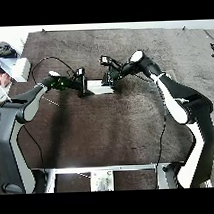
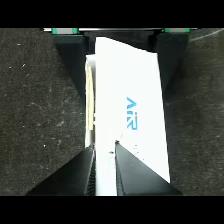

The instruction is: Fold the box and place the chain.

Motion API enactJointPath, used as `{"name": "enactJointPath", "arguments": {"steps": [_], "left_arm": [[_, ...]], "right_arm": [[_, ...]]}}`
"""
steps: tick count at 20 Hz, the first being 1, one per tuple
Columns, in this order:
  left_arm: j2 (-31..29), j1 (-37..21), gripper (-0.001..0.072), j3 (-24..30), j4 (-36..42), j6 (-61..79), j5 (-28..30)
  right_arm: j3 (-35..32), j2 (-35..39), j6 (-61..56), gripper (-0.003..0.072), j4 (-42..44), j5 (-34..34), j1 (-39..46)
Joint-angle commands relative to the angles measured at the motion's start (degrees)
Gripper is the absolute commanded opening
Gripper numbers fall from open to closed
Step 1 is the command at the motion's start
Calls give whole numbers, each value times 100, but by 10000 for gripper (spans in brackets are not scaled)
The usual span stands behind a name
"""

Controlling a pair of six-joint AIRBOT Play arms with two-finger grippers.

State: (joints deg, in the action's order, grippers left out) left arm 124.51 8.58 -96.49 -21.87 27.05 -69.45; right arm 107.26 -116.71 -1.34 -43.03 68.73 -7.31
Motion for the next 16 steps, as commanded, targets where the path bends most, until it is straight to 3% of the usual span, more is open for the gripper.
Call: {"name": "enactJointPath", "arguments": {"steps": [1,3,4,5,9,15,16], "left_arm": [[2,2,345,0,0,0,0],[2,2,346,0,0,0,0],[2,2,345,0,0,0,0],[2,2,345,0,0,0,0],[2,2,346,0,0,0,0],[2,2,345,0,0,0,0],[2,2,345,0,0,0,0]], "right_arm": [[-2,-24,-138,170,-245,118,-11],[-2,-26,-164,185,-354,162,-11],[-2,-37,-234,266,-374,160,-11],[-2,-48,-245,283,-442,160,-11],[2,-68,-293,285,-496,153,13],[22,87,-269,283,1158,291,273],[20,83,-273,230,1152,289,273]]}}
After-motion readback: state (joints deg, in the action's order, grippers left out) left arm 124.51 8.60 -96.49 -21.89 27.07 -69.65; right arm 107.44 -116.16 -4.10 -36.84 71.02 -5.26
